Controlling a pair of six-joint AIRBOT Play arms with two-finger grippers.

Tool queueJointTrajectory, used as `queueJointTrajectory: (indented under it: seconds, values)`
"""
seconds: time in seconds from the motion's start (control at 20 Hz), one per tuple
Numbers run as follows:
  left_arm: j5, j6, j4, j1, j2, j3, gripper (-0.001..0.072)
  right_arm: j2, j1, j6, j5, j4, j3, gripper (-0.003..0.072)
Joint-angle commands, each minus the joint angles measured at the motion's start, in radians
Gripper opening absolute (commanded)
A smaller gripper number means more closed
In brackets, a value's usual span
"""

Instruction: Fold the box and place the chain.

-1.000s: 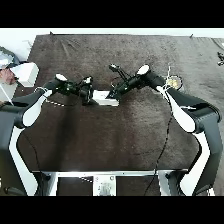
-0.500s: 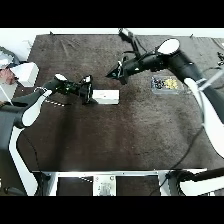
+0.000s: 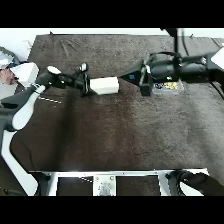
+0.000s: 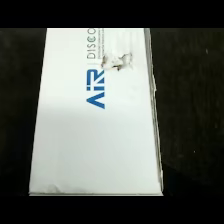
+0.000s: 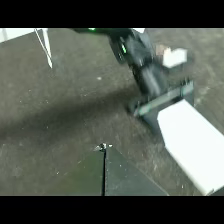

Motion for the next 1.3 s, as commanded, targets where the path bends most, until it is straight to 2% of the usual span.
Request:
queueJointTrajectory:
  seconds: [0.0,0.15,0.25,0.35,0.4,0.5,0.65,0.75,0.9,1.25]
  values:
    - [0.093,-0.216,-0.024,0.067,0.172,-0.015,0.0005,0.163,0.000,0.076,-0.075,-0.059,-0.120,-0.0017]
    - [0.245,-0.352,-0.021,0.180,0.417,-0.157,0.0004,0.233,0.000,0.090,-0.096,-0.059,-0.159,-0.0016]
    - [0.385,-0.455,0.015,0.275,0.610,-0.312,0.0004,0.245,0.000,0.098,-0.095,-0.059,-0.161,-0.0016]
    - [0.483,-0.607,0.124,0.383,0.792,-0.472,0.0004,0.244,0.000,0.098,-0.096,-0.063,-0.161,-0.0016]
    - [0.500,-0.708,0.217,0.449,0.870,-0.546,0.0004,0.244,0.000,0.098,-0.096,-0.063,-0.161,-0.0016]
    - [0.461,-0.896,0.387,0.582,0.968,-0.653,0.0004,0.244,0.000,0.098,-0.095,-0.066,-0.161,-0.0016]
    - [0.293,-0.993,0.538,0.752,0.986,-0.726,0.0005,0.244,0.000,0.098,-0.095,-0.075,-0.161,-0.0016]
    - [0.316,-1.006,0.539,0.821,0.985,-0.779,0.0004,0.244,0.000,0.097,-0.090,-0.099,-0.161,-0.0016]
    - [0.317,-1.004,0.585,0.852,0.977,-0.822,0.0004,0.244,0.000,0.097,-0.069,-0.138,-0.161,-0.0016]
    - [0.305,-1.006,0.626,0.852,0.780,-0.821,0.0004,0.244,-0.001,0.098,-0.043,-0.168,-0.161,-0.0016]
